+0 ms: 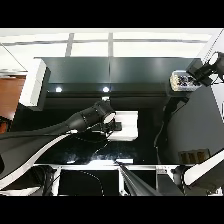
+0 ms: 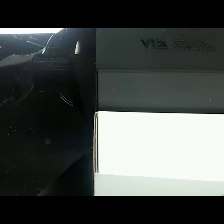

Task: Fold the box and place the chain.

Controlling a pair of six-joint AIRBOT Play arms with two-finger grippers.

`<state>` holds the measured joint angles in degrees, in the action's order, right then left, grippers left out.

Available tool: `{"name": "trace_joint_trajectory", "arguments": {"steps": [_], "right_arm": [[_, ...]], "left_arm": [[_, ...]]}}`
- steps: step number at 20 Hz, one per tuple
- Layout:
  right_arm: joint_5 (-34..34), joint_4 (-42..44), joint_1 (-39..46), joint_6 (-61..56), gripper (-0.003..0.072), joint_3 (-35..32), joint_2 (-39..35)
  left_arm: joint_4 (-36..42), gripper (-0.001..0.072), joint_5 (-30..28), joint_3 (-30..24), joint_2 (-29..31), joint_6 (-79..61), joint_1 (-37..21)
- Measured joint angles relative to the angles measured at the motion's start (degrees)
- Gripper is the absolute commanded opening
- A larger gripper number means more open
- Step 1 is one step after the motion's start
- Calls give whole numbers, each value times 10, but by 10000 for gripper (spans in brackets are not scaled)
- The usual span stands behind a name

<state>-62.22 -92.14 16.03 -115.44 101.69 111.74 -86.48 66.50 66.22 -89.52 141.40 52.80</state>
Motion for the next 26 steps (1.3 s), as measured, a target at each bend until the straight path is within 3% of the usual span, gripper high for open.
{"name": "trace_joint_trajectory", "arguments": {"steps": [5,9,19,26], "right_arm": [[-19,11,3,39,48,15,-19],[-45,26,7,114,47,18,-74],[-85,201,24,262,46,19,-287],[-173,289,-36,320,46,19,-440]], "left_arm": [[0,33,1,0,0,0,0],[1,34,2,0,0,0,0],[2,34,2,0,0,0,0],[2,34,2,0,0,0,0]]}}
